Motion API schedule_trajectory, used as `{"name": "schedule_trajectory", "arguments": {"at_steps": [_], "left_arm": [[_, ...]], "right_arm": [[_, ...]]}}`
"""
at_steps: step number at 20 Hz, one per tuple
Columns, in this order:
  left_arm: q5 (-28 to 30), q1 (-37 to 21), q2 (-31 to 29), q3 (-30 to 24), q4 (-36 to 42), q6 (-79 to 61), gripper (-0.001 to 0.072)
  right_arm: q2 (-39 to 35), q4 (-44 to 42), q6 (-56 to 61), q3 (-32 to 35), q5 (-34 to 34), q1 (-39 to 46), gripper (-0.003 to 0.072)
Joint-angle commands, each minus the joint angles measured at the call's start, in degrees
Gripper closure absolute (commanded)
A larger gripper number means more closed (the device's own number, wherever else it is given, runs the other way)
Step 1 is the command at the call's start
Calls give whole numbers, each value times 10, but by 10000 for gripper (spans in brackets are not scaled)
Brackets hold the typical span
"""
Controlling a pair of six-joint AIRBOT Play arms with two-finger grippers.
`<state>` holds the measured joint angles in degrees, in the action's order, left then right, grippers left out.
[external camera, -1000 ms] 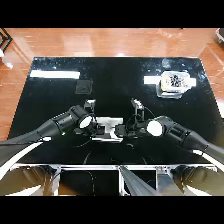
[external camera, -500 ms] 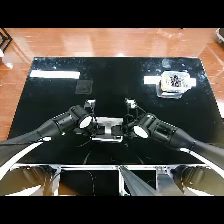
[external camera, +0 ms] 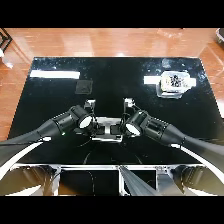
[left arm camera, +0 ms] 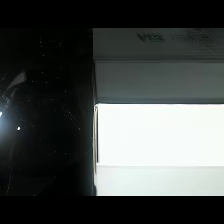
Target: Fold the box and place the chain.
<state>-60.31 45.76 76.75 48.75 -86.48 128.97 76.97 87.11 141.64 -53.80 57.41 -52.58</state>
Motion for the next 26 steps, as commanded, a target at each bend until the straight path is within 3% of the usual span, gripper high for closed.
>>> {"name": "schedule_trajectory", "arguments": {"at_steps": [1, 11, 14, 16, 18, 23, 24, 25, 26], "left_arm": [[0, -1, 0, 0, 0, 0, 692], [7, -1, 0, 0, 2, 0, 692], [8, -1, 0, 0, 2, 0, 692], [8, -1, 0, 0, 2, 0, 692], [8, -1, 0, 0, 2, 0, 692], [8, -1, 0, 0, 2, 0, 692], [8, -1, 0, 0, 2, 0, 692], [8, -1, 0, 0, 2, 0, 692], [8, -1, 0, 0, 2, 0, 692]], "right_arm": [[11, 2, 13, -3, 7, 0, 353], [33, 0, 15, -10, -2, 0, 355], [40, 0, 16, -18, 3, 0, 459], [40, 0, 15, -19, 5, 0, 596], [40, 0, 15, -19, 5, 0, 664], [40, 0, 15, -19, 5, 0, 664], [40, 0, 15, -19, 4, 0, 654], [40, 2, 15, -19, 5, 0, 465], [39, 2, 14, -19, 7, 0, 340]]}}
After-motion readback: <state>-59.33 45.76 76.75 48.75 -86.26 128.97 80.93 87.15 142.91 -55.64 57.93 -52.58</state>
